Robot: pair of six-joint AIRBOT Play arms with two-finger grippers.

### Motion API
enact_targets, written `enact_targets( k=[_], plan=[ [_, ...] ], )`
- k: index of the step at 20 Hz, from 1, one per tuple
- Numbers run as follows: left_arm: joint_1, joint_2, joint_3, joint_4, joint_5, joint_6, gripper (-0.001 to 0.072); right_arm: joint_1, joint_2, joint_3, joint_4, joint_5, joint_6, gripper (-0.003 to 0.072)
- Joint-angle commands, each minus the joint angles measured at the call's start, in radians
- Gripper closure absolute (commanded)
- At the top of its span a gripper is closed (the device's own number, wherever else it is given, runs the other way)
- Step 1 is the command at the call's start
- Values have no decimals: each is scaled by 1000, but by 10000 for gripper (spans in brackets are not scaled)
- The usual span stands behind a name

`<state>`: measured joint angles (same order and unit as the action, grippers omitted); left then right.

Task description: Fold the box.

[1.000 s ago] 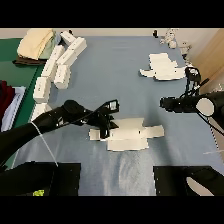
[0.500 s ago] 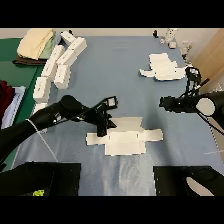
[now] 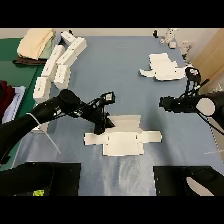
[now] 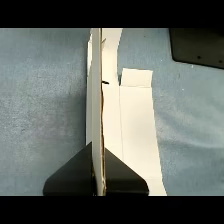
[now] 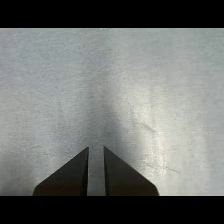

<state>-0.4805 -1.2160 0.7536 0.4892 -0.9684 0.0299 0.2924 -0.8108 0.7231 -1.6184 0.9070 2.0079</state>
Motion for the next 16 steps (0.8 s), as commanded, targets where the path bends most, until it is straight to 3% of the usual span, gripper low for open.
enact_targets(
  k=[1,8,12,16],
  plan=[
    [0,-52,0,0,8,-1,698,0,0,0,3,0,0,546],
    [0,-76,-2,5,12,-5,697,1,0,0,7,0,0,546],
    [0,-92,-5,12,-56,-5,697,1,0,0,49,2,-1,546],
    [0,-105,-23,13,-60,-4,697,1,0,0,57,19,-1,546]
  ],
)
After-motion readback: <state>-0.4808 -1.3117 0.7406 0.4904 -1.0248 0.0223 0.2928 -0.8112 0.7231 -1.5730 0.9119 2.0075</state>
